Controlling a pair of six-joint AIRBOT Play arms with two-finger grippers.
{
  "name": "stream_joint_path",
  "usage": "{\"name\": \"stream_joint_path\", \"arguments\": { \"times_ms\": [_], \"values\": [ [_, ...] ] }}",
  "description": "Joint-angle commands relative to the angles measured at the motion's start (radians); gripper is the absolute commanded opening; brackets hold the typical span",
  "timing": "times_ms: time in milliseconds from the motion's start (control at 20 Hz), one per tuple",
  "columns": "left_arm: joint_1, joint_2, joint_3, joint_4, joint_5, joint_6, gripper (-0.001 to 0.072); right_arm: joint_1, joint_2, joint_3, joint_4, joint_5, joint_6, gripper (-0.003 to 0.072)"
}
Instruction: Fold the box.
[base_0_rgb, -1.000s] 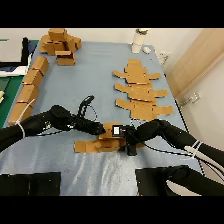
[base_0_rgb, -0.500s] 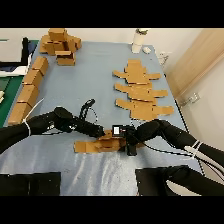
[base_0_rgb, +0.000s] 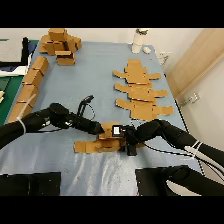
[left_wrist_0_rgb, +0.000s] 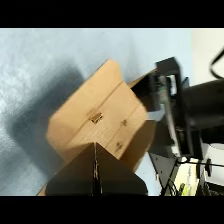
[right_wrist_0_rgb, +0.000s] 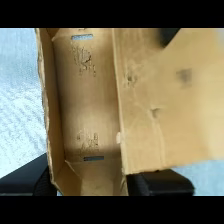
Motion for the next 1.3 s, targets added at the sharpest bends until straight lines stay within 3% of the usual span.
{"name": "stream_joint_path", "arguments": {
  "times_ms": [0, 150, 350, 600, 700, 750, 800, 850, 1050, 1250],
  "values": [
    [0.075, 0.096, 0.000, 0.019, -0.100, 0.108, 0.0011, 0.001, -0.001, 0.000, -0.001, 0.000, 0.000, 0.0495],
    [0.172, 0.179, -0.012, 0.030, -0.276, 0.276, 0.0011, 0.001, -0.001, 0.000, -0.001, 0.000, 0.000, 0.0495],
    [0.251, 0.249, -0.017, 0.168, -0.402, 0.374, 0.0011, 0.001, -0.001, 0.000, -0.001, 0.000, 0.000, 0.0495],
    [0.154, 0.375, -0.019, 0.248, -0.348, 0.515, 0.0012, 0.001, -0.001, 0.000, -0.008, 0.000, 0.000, 0.0495],
    [0.166, 0.407, -0.067, 0.252, -0.316, 0.594, 0.0015, 0.001, -0.001, 0.000, -0.008, 0.000, 0.000, 0.0495],
    [0.178, 0.417, -0.117, 0.249, -0.237, 0.612, 0.0183, 0.001, -0.001, 0.000, -0.008, 0.000, 0.000, 0.0495],
    [0.180, 0.419, -0.170, 0.232, -0.146, 0.645, 0.0555, 0.001, -0.001, 0.000, -0.008, 0.000, 0.000, 0.0495],
    [0.179, 0.418, -0.226, 0.207, -0.069, 0.696, 0.0674, 0.001, -0.001, 0.000, -0.008, 0.000, 0.000, 0.0495],
    [0.098, 0.416, -0.361, 0.188, -0.006, 0.923, 0.0677, 0.001, -0.001, 0.000, -0.008, 0.000, 0.000, 0.0495],
    [0.000, 0.379, -0.367, 0.095, 0.109, 0.922, 0.0679, 0.001, -0.001, 0.000, -0.008, 0.000, 0.000, 0.0495]
  ]
}}
